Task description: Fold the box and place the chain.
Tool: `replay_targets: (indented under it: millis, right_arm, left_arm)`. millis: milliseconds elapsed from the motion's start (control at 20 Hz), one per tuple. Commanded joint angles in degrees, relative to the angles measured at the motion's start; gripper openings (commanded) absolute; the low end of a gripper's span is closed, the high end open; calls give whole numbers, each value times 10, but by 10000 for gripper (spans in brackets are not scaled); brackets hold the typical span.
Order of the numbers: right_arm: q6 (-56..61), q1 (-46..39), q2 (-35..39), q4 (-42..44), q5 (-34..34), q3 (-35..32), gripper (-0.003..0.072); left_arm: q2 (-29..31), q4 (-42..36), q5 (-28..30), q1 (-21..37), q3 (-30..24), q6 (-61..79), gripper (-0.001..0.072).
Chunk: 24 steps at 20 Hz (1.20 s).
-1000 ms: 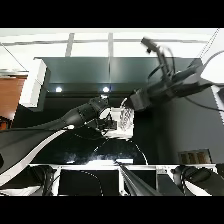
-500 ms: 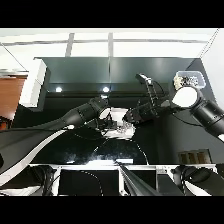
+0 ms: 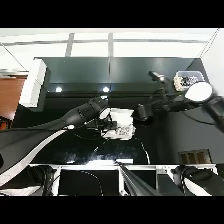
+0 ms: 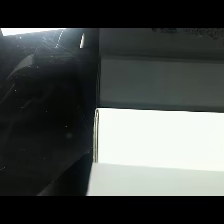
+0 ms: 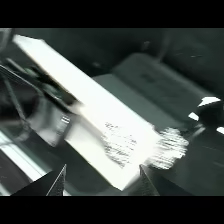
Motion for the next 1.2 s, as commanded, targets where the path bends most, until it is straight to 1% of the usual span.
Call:
replay_targets:
  millis: [0, 100, 200, 300, 350, 500, 600, 800, 950, 1000, 1150]
  right_arm:
    - [-86, -88, 52, -58, 24, -23, 537]
    - [-144, -92, 90, -43, -63, -108, 536]
    - [-197, -65, 93, -7, -142, -192, 538]
    - [-277, -16, 91, -6, -213, -253, 540]
    - [-307, 5, 89, -7, -228, -269, 540]
    - [-360, 52, 82, -10, -257, -285, 540]
    - [-419, 68, 82, -10, -269, -285, 541]
    - [-611, 89, 81, -8, -269, -285, 538]
    - [-612, 89, 64, -2, -278, -284, 543]
    - [-612, 89, 47, 8, -278, -284, 716]
    - [-648, 89, 5, 12, -285, -284, 720]
  left_arm:
    - [0, 0, 0, 0, 0, 0, 31]
    - [0, 0, 3, 0, 0, 0, 31]
    - [-1, 0, 8, 0, 0, 0, 31]
    - [0, 0, 13, 0, 0, 0, 31]
    - [0, 0, 13, 0, 0, 0, 31]
    - [0, 0, 12, 0, 0, 0, 31]
    - [0, 0, 12, 0, 0, 0, 31]
    - [0, 0, 9, 0, 0, 0, 31]
    - [0, 1, 3, 0, 0, 0, 31]
    - [0, 1, 3, 0, 0, 0, 31]
    - [0, 1, -1, 0, 0, 2, 31]
